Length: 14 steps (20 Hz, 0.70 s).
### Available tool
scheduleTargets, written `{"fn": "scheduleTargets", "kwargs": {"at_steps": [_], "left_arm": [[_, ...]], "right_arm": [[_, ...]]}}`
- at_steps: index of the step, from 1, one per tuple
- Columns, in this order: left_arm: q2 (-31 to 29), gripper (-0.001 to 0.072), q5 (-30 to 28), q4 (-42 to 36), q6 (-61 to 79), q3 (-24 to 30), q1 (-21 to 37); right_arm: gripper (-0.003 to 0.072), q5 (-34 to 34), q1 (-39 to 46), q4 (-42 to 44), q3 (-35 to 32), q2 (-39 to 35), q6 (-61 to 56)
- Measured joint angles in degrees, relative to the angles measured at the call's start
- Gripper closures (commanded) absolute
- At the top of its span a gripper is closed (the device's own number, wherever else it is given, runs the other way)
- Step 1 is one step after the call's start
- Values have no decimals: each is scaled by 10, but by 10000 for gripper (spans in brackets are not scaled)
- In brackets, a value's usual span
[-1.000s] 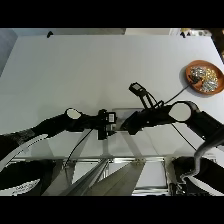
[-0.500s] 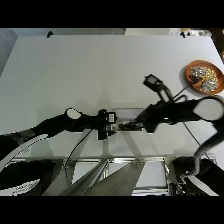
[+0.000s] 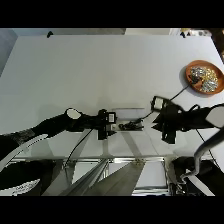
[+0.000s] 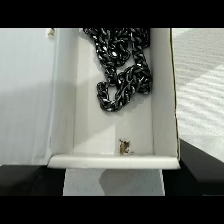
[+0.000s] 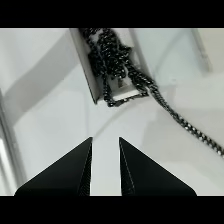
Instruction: Fold the box and place the chain.
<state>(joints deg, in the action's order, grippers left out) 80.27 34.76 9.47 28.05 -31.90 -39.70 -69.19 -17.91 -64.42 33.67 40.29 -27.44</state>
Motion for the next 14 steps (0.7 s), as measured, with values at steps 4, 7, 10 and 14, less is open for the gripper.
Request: {"fn": "scheduleTargets", "kwargs": {"at_steps": [4, 7, 10, 14], "left_arm": [[0, 336, 0, 0, 0, 0, 0], [0, 336, 0, 0, 0, 0, 0], [0, 336, 0, 0, 0, 0, 0], [0, 336, 0, 0, 0, 0, 0]], "right_arm": [[489, 98, -29, 1, -83, 7, 116], [489, 164, -46, 2, -114, 26, 166], [490, 212, -60, 3, -125, 49, 189], [508, 247, -73, 5, -130, 63, 208]]}}
